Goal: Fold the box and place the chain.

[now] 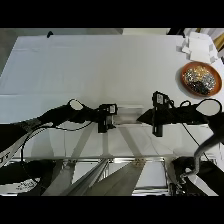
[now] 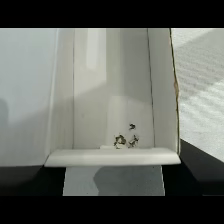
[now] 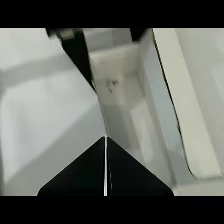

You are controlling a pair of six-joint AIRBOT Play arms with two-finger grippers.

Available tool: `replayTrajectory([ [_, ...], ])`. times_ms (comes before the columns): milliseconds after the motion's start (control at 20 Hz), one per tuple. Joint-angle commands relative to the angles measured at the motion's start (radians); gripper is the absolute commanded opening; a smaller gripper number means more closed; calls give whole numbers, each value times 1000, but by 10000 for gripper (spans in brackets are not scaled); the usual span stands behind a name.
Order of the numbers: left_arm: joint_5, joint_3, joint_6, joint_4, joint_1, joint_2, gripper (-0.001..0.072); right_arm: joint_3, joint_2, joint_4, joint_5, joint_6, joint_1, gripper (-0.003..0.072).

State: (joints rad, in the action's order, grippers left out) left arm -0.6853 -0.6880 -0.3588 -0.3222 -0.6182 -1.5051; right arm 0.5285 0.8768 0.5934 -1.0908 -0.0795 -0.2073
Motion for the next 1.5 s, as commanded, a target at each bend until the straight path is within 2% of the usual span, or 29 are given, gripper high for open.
replayTrajectory([
  [0, 0, 0, 0, 0, 0, 0, 333, 1, 72, -86, 164, -71, -69, 11],
  [100, 0, 0, 0, 0, 0, 0, 333, 1, 130, -82, 314, -166, -65, 11],
  [200, 0, 0, 0, 0, 0, 0, 333, 1, 176, -83, 390, -233, -46, 11],
  [450, 0, 0, 0, 0, 0, 0, 333, 1, 280, -66, 425, -287, -17, 11],
  [900, 0, 0, 0, 0, 0, 0, 333, 2, 290, -45, 371, -287, -15, 11],
  [1100, 0, 0, 0, 0, 0, 0, 333, 15, 222, -50, 338, -286, 54, 11],
  [1200, 0, 0, 0, 0, 0, 0, 333, 15, 164, -48, 276, -248, 106, 11],
  [1300, 0, 0, 0, 0, 0, 0, 333, 14, 114, -28, 160, -113, 149, 11],
  [1450, 0, 0, 0, 0, 0, 0, 333, 14, 78, 124, 51, 58, 193, 10],
])
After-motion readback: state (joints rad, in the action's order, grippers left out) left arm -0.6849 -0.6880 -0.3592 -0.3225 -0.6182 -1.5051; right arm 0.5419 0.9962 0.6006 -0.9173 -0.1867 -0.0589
